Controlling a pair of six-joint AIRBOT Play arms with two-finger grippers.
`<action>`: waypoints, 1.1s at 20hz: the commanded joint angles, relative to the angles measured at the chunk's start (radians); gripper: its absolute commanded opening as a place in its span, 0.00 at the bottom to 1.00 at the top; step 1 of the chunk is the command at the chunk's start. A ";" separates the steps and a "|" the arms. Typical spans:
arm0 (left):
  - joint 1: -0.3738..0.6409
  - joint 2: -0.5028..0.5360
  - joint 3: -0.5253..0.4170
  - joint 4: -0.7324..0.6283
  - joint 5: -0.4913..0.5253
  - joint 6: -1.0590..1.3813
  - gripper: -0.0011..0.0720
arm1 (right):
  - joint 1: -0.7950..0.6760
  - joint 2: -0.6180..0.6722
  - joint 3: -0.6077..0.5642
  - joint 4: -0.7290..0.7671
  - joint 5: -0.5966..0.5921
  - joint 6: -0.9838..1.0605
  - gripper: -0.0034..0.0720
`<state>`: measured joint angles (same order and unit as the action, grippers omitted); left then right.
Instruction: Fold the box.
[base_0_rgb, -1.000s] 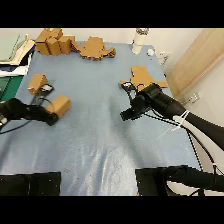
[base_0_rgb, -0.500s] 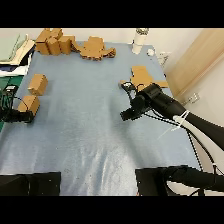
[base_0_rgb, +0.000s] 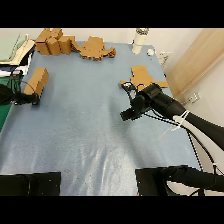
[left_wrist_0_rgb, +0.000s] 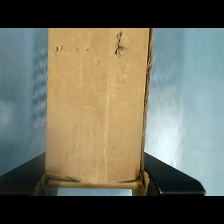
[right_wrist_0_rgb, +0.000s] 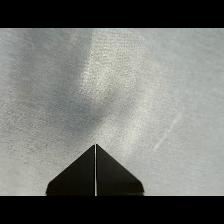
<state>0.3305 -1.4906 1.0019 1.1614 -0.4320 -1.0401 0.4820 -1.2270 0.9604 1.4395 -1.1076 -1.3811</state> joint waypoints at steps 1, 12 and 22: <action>-0.011 -0.162 0.190 -0.007 0.006 -0.060 0.66 | 0.000 -0.001 0.001 0.000 0.000 0.000 0.05; -0.009 -0.292 0.367 0.028 -0.083 -0.109 0.97 | 0.000 -0.001 0.001 0.000 0.000 0.000 0.05; 0.068 -0.228 0.501 0.024 -0.565 -0.144 0.98 | 0.000 -0.001 0.001 0.000 0.000 0.000 0.05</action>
<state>0.3794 -1.7428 1.4498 1.1919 -0.7979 -1.1652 0.4820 -1.2270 0.9604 1.4395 -1.1076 -1.3815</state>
